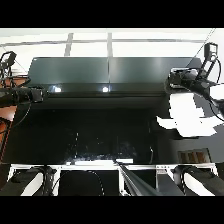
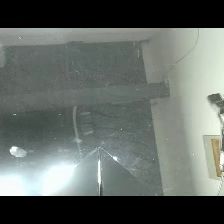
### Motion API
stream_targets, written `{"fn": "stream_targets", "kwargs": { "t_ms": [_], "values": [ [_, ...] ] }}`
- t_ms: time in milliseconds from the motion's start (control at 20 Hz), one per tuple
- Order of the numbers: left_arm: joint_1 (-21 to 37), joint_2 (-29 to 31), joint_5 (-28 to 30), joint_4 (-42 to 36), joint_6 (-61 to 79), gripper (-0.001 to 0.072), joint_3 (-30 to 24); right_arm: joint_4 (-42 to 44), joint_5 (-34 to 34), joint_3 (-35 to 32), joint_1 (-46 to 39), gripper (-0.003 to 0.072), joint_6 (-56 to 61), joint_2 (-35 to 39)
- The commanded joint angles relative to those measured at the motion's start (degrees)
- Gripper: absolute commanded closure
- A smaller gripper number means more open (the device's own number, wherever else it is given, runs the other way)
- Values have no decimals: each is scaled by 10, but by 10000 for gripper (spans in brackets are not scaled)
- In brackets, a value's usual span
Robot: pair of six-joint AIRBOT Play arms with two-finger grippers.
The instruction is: Fold the box and place the chain.
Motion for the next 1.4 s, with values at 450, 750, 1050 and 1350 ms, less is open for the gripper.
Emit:
{"fn": "stream_targets", "kwargs": {
  "t_ms": [450, 750, 1050, 1350],
  "values": [
    [0, 0, 26, -30, -1, 682, 0, -214, 412, 154, -567, -33, 77, -184],
    [-1, -16, 12, -35, -4, 5, 0, -205, 595, 306, -565, -32, -45, -353],
    [0, -25, 9, -45, -3, 4, 0, -201, 578, 316, -479, 515, -115, -369],
    [0, -29, 11, -36, 1, 5, -1, -111, 615, 269, -461, 672, -107, -263]
  ]
}}
